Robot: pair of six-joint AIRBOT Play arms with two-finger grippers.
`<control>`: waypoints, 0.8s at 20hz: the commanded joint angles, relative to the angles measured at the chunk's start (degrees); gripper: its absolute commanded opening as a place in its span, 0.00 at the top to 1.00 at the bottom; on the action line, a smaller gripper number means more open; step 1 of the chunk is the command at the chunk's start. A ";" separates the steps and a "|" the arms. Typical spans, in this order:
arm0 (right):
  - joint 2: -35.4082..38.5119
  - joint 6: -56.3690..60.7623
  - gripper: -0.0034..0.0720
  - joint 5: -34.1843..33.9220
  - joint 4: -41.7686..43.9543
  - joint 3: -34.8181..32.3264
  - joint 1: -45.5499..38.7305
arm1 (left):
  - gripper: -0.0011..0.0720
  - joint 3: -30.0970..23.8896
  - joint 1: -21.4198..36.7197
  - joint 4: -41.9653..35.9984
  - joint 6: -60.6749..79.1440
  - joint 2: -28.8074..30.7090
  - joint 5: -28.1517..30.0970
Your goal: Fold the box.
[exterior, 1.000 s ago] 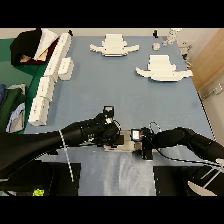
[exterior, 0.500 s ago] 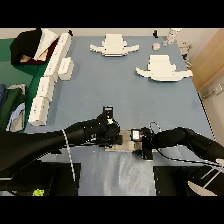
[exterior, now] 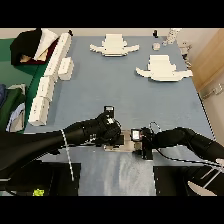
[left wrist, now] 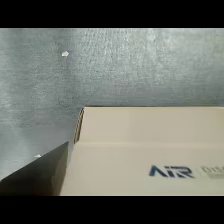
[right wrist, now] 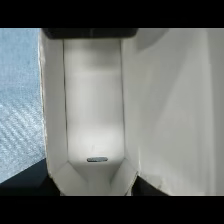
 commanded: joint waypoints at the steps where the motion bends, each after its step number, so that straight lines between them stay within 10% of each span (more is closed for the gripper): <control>1: 0.02 0.02 0.28 0.00 0.02 0.02 0.00 | 0.31 0.57 0.02 0.13 1.53 3.63 -2.56; 6: 0.02 0.02 0.28 0.00 0.02 0.02 0.00 | 0.32 0.92 0.02 0.39 4.22 16.04 -16.65; 8: 0.02 0.02 0.28 0.00 0.02 0.02 0.00 | 0.94 0.92 0.02 1.86 5.66 20.22 -20.63; 16: 0.02 0.02 0.28 0.00 0.02 0.02 0.00 | 0.97 0.90 9.01 1.36 30.73 23.02 -10.08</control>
